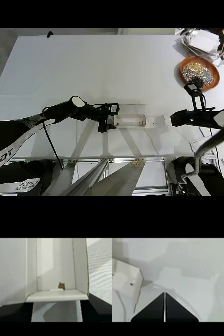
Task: Fold the box and place the chain.
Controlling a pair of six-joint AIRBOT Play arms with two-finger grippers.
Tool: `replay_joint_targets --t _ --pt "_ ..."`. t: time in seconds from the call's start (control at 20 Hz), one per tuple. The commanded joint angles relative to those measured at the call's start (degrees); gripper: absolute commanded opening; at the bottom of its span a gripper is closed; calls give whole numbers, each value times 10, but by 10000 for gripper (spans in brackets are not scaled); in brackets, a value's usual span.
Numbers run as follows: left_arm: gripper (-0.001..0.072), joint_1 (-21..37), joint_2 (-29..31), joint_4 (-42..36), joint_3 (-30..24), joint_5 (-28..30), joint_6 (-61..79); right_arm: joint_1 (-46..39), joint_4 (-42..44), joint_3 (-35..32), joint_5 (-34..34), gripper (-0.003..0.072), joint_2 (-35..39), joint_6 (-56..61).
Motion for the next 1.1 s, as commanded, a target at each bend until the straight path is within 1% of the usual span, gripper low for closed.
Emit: replay_joint_targets --t 0.0,0.15,0.35,0.5,0.75,0.95,1.05 --pt "320 0 0 0 0 0 0 -24 59 -2 13 20 -86 42" --pt "320 0 0 0 0 0 0 -24 125 -2 18 20 -148 13" --pt "320 0 0 0 0 0 0 -24 153 -2 17 20 -201 -6" --pt "320 0 0 0 0 0 0 -22 200 -2 15 19 -218 -44" --pt "320 0 0 0 0 0 0 12 201 -2 -4 20 -237 -54" --pt "320 0 0 0 0 0 0 27 233 0 -1 22 -228 -64" --pt "320 0 0 0 0 0 0 27 248 1 7 69 -219 -65"
